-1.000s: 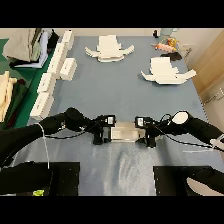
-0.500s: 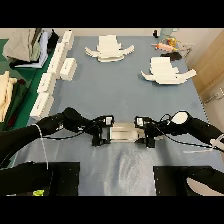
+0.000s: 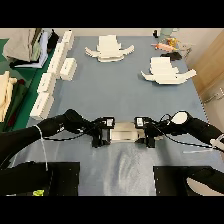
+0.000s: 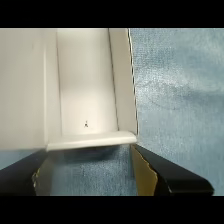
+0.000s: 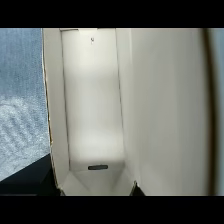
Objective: Fold the box.
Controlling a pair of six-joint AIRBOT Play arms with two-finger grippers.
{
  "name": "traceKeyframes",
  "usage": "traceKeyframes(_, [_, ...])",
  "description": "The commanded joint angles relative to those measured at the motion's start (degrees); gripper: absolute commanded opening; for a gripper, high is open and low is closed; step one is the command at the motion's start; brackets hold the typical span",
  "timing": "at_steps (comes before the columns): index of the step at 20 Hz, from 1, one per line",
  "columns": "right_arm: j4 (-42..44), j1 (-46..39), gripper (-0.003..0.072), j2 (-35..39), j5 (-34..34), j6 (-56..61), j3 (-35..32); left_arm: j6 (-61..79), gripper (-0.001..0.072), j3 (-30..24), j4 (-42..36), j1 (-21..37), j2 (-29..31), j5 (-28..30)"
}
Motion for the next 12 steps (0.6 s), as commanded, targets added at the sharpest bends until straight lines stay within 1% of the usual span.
traceKeyframes(1, [0.0, 0.0, 0.0406, 0.0, 0.0, 0.0, 0.0, -0.7, 0.0700, 0.0, -0.6, -2.1, 0.0, 2.5])
traceKeyframes(4, [0.0, 0.0, 0.0406, 0.0, 0.0, 0.0, 0.0, -1.9, 0.0700, -0.1, -1.6, -2.5, 0.0, 4.7])
traceKeyframes(6, [0.0, 0.0, 0.0407, 0.0, 0.0, 0.0, 0.0, -2.0, 0.0700, -0.1, -1.6, -2.8, 0.0, 4.8])
traceKeyframes(10, [0.0, 0.0, 0.0406, 0.0, 0.0, 0.0, 0.0, -5.1, 0.0699, -0.1, -1.6, -4.6, -0.1, 8.3])
traceKeyframes(12, [0.0, 0.0, 0.0406, 0.0, 0.0, 0.0, 0.0, -5.2, 0.0699, -0.1, -1.6, -4.9, -0.1, 8.3])
